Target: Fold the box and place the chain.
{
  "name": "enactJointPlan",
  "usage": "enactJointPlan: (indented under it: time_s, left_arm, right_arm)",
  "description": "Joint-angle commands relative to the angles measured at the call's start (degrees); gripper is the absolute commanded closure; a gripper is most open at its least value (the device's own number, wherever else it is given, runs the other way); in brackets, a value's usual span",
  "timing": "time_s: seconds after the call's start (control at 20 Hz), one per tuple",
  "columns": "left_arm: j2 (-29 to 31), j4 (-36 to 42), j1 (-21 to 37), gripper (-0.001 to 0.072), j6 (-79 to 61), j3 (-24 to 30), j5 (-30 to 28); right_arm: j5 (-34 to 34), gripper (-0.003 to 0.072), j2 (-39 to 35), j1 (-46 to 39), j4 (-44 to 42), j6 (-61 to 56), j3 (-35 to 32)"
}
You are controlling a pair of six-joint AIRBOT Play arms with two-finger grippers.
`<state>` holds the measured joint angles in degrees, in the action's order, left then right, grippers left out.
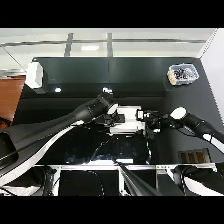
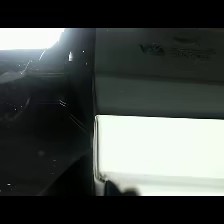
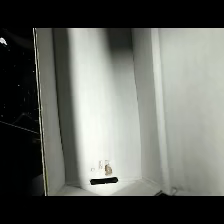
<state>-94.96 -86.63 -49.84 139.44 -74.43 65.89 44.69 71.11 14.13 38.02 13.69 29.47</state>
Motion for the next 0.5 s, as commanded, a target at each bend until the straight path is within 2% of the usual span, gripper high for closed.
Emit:
enactJointPlan:
  time_s: [0.0, 0.05, 0.25, 0.4, 0.45]
  left_arm:
    - [0.0, 0.1, 0.1, 0.0684, 0.1, -0.1, 0.3]
    - [0.0, 0.1, 0.1, 0.0684, 0.1, -0.1, 0.3]
    - [0.0, 0.0, 0.1, 0.0683, 0.1, -0.1, 0.3]
    - [0.0, 0.1, 0.0, 0.0683, -0.2, -0.1, 0.4]
    - [0.0, 0.1, 0.0, 0.0683, -0.2, -0.1, 0.4]
  right_arm:
    - [-0.3, 0.0091, -0.2, 0.0, 0.0, -2.5, 0.1]
    - [0.1, -0.0017, -0.8, 0.0, 0.8, -4.4, 0.3]
    - [5.0, -0.001, -7.5, -0.5, 11.3, -9.5, 1.0]
    - [5.7, -0.0009, -9.5, -1.6, 12.4, -9.3, 1.0]
    - [5.4, 0.0017, -9.4, -1.6, 11.8, -8.3, 1.0]
